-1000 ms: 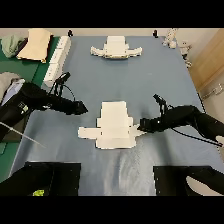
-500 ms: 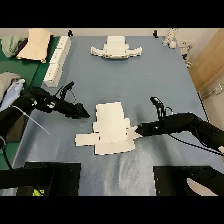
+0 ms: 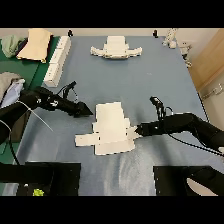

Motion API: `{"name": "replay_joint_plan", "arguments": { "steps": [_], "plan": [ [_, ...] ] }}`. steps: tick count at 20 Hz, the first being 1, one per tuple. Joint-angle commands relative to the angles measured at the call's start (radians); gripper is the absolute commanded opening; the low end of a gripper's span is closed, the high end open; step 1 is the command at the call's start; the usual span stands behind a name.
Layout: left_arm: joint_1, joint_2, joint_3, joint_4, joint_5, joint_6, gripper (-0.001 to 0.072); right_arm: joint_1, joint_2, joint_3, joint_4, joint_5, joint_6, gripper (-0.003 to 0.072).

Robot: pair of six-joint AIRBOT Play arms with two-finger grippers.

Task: Fold the box.

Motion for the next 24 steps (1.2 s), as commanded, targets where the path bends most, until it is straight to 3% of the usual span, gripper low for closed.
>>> {"name": "replay_joint_plan", "arguments": {
  "steps": [1,9,10,14,19,20,21,24],
  "plan": [
    [-0.040,-0.043,0.006,-0.065,0.025,0.053,0.0368,0.001,0.001,0.000,0.001,0.001,0.000,0.0005],
    [-0.163,-0.190,0.154,-0.083,-0.005,0.046,0.0367,0.001,0.001,0.000,0.000,-0.012,-0.001,0.0004],
    [-0.168,-0.199,0.164,-0.085,-0.020,0.047,0.0342,0.001,0.001,0.000,0.000,-0.013,-0.001,0.0004],
    [-0.173,-0.212,0.177,-0.077,-0.122,0.080,0.0341,0.001,0.001,-0.001,0.000,-0.013,-0.001,0.0005],
    [-0.174,-0.213,0.177,-0.061,-0.164,0.118,0.0339,0.001,0.001,0.000,0.000,-0.010,0.000,0.0005],
    [-0.174,-0.213,0.177,-0.061,-0.171,0.129,0.0278,0.001,0.001,0.000,0.000,-0.010,0.000,0.0004],
    [-0.174,-0.213,0.177,-0.061,-0.175,0.143,0.0113,0.001,0.001,0.000,0.000,-0.010,0.000,0.0004],
    [-0.174,-0.213,0.177,-0.061,-0.174,0.170,0.0104,0.001,0.001,0.000,0.000,-0.010,0.000,0.0005]
  ]
}}
